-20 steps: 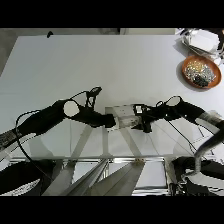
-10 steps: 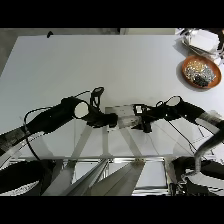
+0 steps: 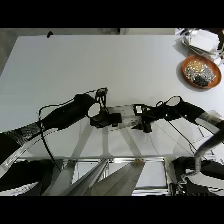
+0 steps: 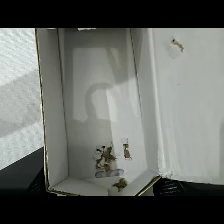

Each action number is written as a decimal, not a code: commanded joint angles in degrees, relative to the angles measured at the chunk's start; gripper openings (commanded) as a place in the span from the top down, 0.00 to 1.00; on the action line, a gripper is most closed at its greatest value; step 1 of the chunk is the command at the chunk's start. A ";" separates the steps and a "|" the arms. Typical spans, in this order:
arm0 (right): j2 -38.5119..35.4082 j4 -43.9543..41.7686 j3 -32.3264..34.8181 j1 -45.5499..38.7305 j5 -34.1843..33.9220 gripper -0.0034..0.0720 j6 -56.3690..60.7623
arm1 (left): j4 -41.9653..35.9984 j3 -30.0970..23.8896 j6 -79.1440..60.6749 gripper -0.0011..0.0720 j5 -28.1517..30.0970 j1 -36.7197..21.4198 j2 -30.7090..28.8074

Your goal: Fold the box and place the chain.

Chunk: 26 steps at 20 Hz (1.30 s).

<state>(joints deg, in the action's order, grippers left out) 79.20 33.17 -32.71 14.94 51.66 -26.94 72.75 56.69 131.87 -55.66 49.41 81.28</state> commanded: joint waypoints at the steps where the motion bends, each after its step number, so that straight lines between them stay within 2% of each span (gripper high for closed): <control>1: -0.02 -0.02 -0.02 0.00 0.00 0.41 0.04 | 3.82 1.14 5.44 0.43 -0.90 0.59 0.44; 5: -0.02 -0.02 -0.02 -0.02 0.00 0.41 0.04 | 7.21 1.22 10.64 0.43 -3.82 2.23 0.94; 9: -0.02 -0.02 -0.02 0.00 0.00 0.41 0.04 | 8.15 1.27 14.80 0.50 -3.72 4.07 2.91; 10: -0.02 0.00 -0.02 0.00 0.00 0.41 0.04 | 8.55 1.27 15.65 0.61 -3.37 4.50 3.28; 13: -0.02 -0.02 -0.02 -0.02 0.00 0.41 0.04 | 9.60 1.27 16.70 0.70 -0.79 5.38 4.09; 14: -0.02 -0.02 -0.02 0.00 0.00 0.41 0.04 | 9.64 1.27 16.68 0.81 -0.52 5.70 4.33; 16: -0.02 -0.02 -0.02 0.00 0.00 0.41 0.04 | 9.60 1.27 16.90 0.83 -0.59 6.05 4.98; 17: -0.02 -0.02 -0.02 -0.02 0.00 0.41 0.04 | 9.60 1.27 17.49 0.93 -0.66 6.34 5.25; 18: -0.02 -0.02 -0.02 -0.02 0.00 0.41 0.04 | 9.60 1.27 17.77 0.98 -0.52 6.45 5.49; 24: -0.02 -0.02 -0.02 -0.02 0.00 0.41 0.04 | 9.57 1.27 19.26 0.96 0.11 6.75 5.86; 25: -0.02 -0.02 -0.02 -0.02 0.00 0.41 0.04 | 9.57 1.27 19.26 0.92 0.72 6.75 5.86; 26: -0.02 -0.02 -0.02 0.00 0.00 0.41 0.04 | 9.55 1.27 19.26 0.82 1.07 6.75 5.86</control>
